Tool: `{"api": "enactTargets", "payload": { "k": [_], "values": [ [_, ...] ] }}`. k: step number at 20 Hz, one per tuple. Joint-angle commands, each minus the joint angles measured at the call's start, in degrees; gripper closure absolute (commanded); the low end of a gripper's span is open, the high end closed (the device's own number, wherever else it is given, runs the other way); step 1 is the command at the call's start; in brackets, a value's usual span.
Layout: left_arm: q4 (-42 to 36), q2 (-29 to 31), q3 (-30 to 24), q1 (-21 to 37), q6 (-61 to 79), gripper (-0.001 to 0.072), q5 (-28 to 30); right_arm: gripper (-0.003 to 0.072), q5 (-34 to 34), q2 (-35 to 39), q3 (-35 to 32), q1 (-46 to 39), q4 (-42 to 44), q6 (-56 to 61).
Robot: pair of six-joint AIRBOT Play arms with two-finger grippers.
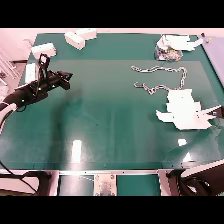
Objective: Fold the box and place the chain.
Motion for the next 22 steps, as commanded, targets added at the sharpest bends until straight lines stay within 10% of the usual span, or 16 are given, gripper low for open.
{"api": "enactTargets", "payload": {
  "k": [1, 22],
  "values": [
    [0.0, 0.04, -0.02, 0.02, 0.02, 0.0689, 0.0, 0.0681, -1.46, 0.79, -2.58, 0.74, 1.6, 2.47],
    [0.0, 0.04, -0.02, 0.02, 0.02, 0.0689, 0.0, 0.0687, 3.78, 18.34, -19.56, 29.03, 22.25, 8.85]
  ]
}}
